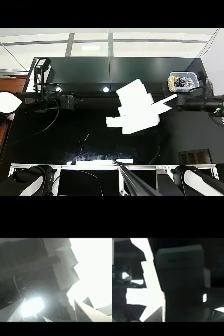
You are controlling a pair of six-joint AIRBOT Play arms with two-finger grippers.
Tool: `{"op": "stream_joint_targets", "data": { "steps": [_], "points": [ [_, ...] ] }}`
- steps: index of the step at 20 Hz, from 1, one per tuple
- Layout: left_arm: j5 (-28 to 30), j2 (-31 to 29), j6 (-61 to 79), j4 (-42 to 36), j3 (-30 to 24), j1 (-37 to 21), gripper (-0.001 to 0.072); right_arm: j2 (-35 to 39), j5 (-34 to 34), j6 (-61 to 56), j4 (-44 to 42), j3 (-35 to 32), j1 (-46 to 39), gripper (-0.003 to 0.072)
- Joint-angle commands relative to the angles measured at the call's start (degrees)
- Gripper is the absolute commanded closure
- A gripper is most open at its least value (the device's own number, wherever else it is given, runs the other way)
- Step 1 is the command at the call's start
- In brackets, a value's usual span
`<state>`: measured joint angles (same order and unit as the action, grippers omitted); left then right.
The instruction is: Fold the box and place the chain.
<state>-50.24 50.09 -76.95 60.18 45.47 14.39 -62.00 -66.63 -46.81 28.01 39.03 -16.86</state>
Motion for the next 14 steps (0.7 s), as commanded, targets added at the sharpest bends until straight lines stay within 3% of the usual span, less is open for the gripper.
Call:
{"op": "stream_joint_targets", "data": {
  "steps": [1,5,8,10,14],
  "points": [
    [1.0,0.1,0.0,-0.9,-1.4,2.1,0.0009,15.0,16.7,3.1,-5.0,-12.7,11.1,0.0672],
    [1.9,1.0,-3.1,-5.2,-8.3,2.1,0.0009,25.5,24.7,6.2,-6.8,-22.7,17.6,0.0672],
    [5.2,3.8,-2.7,-17.7,-13.2,2.0,0.0009,25.8,24.5,6.6,-6.0,-24.3,20.1,0.0672],
    [6.1,7.1,3.9,-27.1,-14.2,2.8,0.0009,25.8,24.8,6.6,-5.2,-24.3,21.4,0.0672],
    [6.3,15.8,16.5,-37.7,-13.5,3.1,0.0009,25.8,24.3,6.5,-5.1,-24.3,21.6,0.0672]
  ]
}}
